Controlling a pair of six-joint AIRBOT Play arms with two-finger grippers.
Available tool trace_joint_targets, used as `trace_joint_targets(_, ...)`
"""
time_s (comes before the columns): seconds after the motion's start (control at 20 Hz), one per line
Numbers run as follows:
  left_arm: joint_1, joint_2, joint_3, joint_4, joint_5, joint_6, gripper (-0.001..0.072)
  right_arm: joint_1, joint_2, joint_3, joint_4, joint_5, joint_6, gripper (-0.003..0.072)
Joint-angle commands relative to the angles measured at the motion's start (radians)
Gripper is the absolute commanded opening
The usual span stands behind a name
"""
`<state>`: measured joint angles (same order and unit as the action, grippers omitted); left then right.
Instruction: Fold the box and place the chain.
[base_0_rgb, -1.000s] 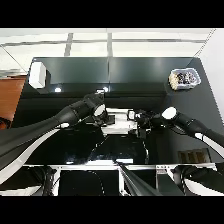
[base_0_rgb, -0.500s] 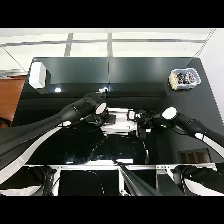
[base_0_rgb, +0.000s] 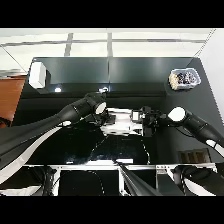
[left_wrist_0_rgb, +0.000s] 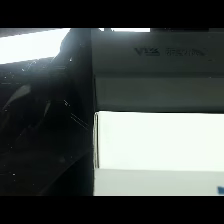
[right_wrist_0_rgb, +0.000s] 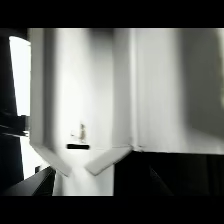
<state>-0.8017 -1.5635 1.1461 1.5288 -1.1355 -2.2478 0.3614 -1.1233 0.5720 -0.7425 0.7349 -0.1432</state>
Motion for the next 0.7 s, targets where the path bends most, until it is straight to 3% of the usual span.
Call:
trace_joint_targets(0.0,0.001,0.0,0.0,0.0,0.001,-0.004,0.0028,0.002,0.017,0.001,-0.012,0.024,0.016,0.0644)
trace_joint_targets(0.25,0.001,0.0,0.0,0.0,0.001,-0.004,0.0028,0.002,0.012,0.0,-0.013,0.074,0.036,0.0636)
trace_joint_targets(0.3,0.001,0.0,0.0,0.0,0.001,-0.004,0.0028,0.002,0.01,0.0,-0.012,0.074,0.045,0.044)
trace_joint_targets(0.45,0.001,0.0,0.0,0.0,0.001,-0.004,0.0028,0.002,0.003,0.0,-0.008,0.072,0.064,0.0122)
trace_joint_targets(0.65,0.001,0.0,0.0,0.0,0.001,-0.004,0.0029,0.002,-0.026,0.0,0.122,0.069,0.07,0.0127)
